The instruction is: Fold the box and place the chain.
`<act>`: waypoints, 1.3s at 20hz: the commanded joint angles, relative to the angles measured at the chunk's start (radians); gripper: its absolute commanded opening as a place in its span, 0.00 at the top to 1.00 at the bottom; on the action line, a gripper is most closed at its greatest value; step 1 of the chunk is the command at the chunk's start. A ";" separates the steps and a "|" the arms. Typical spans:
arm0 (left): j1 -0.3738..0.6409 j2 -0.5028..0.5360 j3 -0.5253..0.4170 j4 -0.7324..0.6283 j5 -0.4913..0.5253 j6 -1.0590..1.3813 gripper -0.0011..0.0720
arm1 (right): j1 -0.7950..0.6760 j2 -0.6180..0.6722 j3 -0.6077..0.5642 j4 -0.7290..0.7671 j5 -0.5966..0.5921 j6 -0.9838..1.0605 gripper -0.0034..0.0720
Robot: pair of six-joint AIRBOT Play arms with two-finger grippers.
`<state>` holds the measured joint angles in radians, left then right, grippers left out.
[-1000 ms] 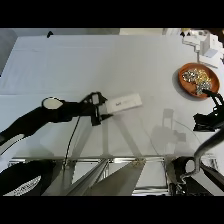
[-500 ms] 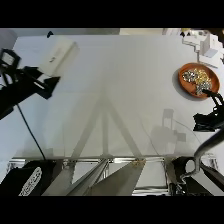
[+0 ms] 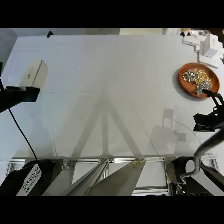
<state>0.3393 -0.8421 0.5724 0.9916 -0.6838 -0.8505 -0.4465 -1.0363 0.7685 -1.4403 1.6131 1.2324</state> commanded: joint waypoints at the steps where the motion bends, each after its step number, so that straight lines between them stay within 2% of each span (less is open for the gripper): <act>1: 0.011 -0.100 -0.003 0.118 -0.057 -0.134 0.98 | 0.000 0.000 0.001 0.000 0.000 0.000 0.93; 6: 0.011 -0.199 -0.003 0.230 -0.074 -0.239 0.98 | 0.000 0.000 0.001 0.000 0.000 0.000 0.93; 13: 0.010 -0.203 -0.003 0.307 -0.149 -0.257 0.95 | 0.000 0.000 0.001 0.000 0.000 0.000 0.93; 14: 0.010 -0.203 -0.003 0.307 -0.165 -0.257 0.84 | 0.000 0.000 0.001 0.000 0.000 0.000 0.93; 15: 0.010 -0.202 -0.003 0.307 -0.179 -0.257 0.54 | 0.000 0.000 0.001 0.000 0.000 0.000 0.93; 16: 0.009 -0.201 -0.003 0.306 -0.187 -0.264 0.35 | 0.000 0.000 0.001 0.000 0.000 0.000 0.93; 18: 0.008 -0.201 -0.003 0.301 -0.211 -0.298 0.20 | 0.000 0.000 0.001 0.000 0.000 0.000 0.93; 22: 0.008 -0.187 -0.003 0.305 -0.232 -0.302 0.03 | 0.000 0.000 0.001 0.000 0.000 0.000 0.93; 26: 0.008 -0.091 -0.003 0.304 -0.230 -0.302 0.03 | 0.000 0.000 0.001 0.000 0.000 0.000 0.93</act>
<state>0.3477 -0.9878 0.5694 1.2953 -0.9085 -1.1488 -0.4465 -1.0363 0.7685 -1.4403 1.6131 1.2324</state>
